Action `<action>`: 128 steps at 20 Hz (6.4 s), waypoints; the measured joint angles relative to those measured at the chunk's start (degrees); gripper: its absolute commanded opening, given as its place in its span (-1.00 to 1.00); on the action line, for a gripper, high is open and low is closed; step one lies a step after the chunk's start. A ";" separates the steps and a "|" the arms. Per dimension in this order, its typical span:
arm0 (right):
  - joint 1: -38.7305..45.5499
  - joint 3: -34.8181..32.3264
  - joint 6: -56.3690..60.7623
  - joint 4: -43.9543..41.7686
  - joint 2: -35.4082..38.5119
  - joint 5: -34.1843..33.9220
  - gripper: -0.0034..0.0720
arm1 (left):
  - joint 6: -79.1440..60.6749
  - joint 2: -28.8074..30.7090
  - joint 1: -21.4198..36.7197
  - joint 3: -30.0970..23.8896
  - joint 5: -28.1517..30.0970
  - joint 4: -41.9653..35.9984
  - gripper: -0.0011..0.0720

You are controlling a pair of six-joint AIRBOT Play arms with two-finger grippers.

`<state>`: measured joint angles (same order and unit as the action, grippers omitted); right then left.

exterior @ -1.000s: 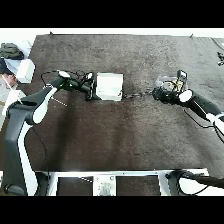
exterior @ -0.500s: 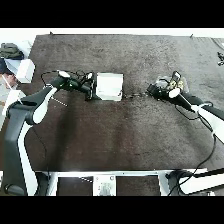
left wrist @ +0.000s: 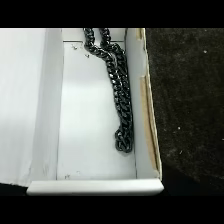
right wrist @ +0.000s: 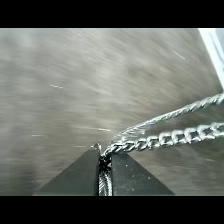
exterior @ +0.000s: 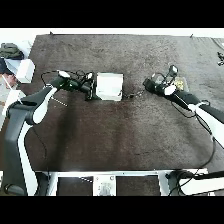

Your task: Fold the box and place the chain.

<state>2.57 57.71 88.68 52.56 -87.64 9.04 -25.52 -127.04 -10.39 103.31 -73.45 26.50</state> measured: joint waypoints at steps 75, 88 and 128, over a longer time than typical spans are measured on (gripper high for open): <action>-5.18 15.45 -5.33 21.64 -6.99 29.20 -0.96 | 0.00 0.00 -0.02 0.00 0.02 0.02 -0.23; -9.33 15.50 -5.73 21.16 16.48 23.26 -0.96 | 0.00 0.00 -0.02 0.00 0.02 0.02 -0.22; -5.75 26.58 -20.24 23.98 -14.99 40.89 -0.19 | 0.00 0.00 -0.02 0.00 0.02 0.00 -0.23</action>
<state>-3.18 84.29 68.45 76.53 -102.63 49.93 -25.52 -127.04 -10.41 103.31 -73.43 26.50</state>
